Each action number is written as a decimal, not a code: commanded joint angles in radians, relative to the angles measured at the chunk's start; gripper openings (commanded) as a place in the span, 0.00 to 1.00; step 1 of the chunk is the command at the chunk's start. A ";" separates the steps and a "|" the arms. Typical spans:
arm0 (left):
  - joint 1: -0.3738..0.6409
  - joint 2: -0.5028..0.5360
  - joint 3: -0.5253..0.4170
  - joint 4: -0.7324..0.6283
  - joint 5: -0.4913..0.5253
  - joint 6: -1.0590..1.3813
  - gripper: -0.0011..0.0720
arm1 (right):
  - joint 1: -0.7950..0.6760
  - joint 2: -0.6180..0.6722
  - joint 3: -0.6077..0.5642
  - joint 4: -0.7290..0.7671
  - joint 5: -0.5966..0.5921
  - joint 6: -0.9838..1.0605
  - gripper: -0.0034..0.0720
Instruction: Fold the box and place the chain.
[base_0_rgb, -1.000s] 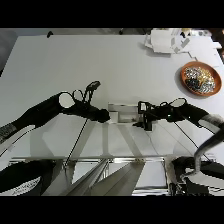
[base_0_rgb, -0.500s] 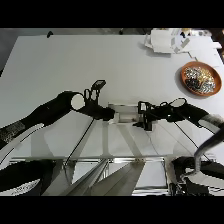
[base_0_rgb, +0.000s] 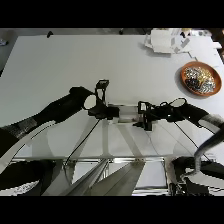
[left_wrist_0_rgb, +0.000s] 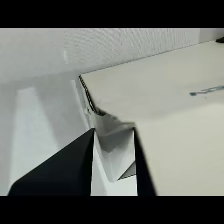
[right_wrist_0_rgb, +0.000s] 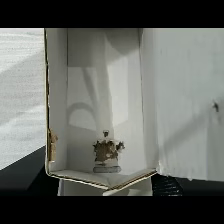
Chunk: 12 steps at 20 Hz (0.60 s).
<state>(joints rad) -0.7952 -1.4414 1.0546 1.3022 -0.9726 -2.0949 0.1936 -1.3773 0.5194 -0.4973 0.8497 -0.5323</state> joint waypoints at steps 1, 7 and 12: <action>-0.035 -0.054 0.083 0.054 -0.055 -0.148 0.38 | 0.000 0.000 0.000 0.000 0.000 0.000 0.58; -0.077 -0.134 0.132 0.131 -0.152 -0.300 0.38 | 0.000 0.000 0.000 0.000 0.000 0.000 0.58; -0.086 -0.164 0.133 0.157 -0.165 -0.339 0.38 | 0.000 0.000 0.000 0.000 0.000 0.000 0.58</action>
<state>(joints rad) -0.8761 -1.5829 1.1843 1.4231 -1.1244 -2.3939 0.1932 -1.3773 0.5194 -0.4969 0.8497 -0.5308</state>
